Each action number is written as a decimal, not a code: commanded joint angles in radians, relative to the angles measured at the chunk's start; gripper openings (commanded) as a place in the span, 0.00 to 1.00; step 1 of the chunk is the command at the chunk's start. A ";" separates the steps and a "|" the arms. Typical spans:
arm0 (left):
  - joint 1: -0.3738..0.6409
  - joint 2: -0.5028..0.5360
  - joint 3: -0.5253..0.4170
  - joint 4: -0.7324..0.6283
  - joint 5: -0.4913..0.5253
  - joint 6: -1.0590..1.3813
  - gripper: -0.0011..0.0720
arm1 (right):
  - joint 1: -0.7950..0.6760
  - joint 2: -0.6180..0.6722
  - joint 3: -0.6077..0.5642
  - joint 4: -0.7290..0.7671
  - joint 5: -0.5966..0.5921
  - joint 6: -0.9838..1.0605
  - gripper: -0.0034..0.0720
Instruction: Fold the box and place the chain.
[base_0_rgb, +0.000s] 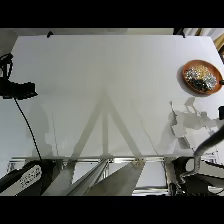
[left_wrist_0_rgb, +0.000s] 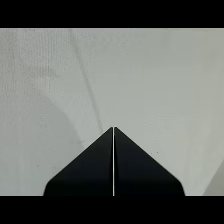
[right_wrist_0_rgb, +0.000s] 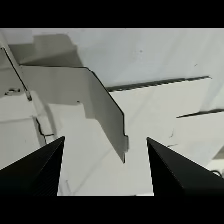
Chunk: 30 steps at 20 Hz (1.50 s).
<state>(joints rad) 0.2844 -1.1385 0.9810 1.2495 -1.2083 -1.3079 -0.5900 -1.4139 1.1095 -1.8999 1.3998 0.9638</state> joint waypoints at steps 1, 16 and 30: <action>0.001 0.001 0.000 0.000 0.000 0.000 0.03 | -0.002 -0.051 -0.001 -0.034 0.046 -0.018 0.76; 0.001 0.001 0.000 0.000 0.000 0.000 0.03 | 0.030 -0.073 -0.023 0.186 0.082 -0.005 0.05; 0.001 0.001 0.000 0.000 0.000 0.000 0.03 | 0.569 0.456 -0.461 1.021 -0.280 -0.135 0.05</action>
<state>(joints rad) 0.2844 -1.1385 0.9810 1.2491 -1.2083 -1.3083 -0.1879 -1.0458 0.7654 -1.0161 1.2594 0.8211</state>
